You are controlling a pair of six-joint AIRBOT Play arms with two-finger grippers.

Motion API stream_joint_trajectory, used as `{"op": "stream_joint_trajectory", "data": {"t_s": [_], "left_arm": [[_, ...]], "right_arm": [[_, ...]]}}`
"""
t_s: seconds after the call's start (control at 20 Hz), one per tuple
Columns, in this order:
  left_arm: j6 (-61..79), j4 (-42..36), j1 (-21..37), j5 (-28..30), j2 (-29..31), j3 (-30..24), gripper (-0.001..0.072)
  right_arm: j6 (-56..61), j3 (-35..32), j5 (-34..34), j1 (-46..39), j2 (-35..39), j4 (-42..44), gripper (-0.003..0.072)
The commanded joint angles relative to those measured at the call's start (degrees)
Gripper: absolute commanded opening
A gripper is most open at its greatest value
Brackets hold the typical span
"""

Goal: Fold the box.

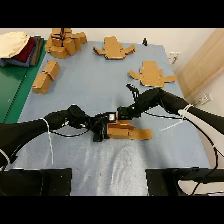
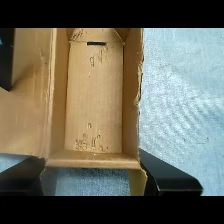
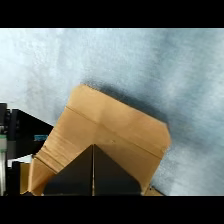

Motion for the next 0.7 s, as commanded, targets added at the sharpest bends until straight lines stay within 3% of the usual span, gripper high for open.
{"op": "stream_joint_trajectory", "data": {"t_s": [0.0,0.65], "left_arm": [[0.02,0.00,0.00,0.00,-0.02,0.02,0.0523],[0.02,0.00,0.00,0.00,-0.02,0.02,0.0523]], "right_arm": [[-1.90,0.24,-0.85,0.20,-1.68,-0.52,0.0005],[-2.82,0.87,-2.95,0.13,-1.05,-0.63,0.0005]]}}
